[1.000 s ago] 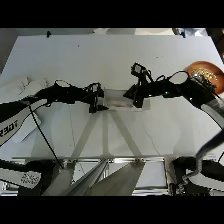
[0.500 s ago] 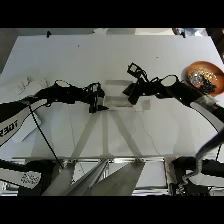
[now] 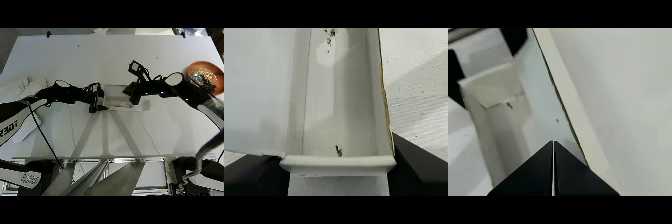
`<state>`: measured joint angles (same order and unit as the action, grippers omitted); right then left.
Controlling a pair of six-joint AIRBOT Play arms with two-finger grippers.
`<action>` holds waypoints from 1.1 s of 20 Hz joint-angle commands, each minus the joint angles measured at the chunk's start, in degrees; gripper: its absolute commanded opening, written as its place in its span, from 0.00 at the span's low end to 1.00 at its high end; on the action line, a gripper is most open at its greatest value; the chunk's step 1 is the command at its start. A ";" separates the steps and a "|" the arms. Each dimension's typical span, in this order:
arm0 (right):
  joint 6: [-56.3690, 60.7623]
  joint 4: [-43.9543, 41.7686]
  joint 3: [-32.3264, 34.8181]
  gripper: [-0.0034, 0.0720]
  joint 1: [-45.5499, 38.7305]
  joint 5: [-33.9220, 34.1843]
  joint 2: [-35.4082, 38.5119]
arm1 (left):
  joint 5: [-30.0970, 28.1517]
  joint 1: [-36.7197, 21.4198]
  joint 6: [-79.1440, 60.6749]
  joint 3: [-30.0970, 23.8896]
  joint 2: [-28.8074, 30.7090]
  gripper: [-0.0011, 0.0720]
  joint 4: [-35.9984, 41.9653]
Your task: Fold the box and place the chain.
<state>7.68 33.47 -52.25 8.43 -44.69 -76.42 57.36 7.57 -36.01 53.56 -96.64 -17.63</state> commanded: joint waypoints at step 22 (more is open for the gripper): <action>-11.43 19.65 0.00 0.54 -6.10 -9.33 -6.12 | 0.07 0.02 0.04 0.02 0.04 0.49 0.02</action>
<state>1.83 60.03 -52.27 2.52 -54.65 -79.29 57.43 7.57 -35.97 53.56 -96.64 -17.61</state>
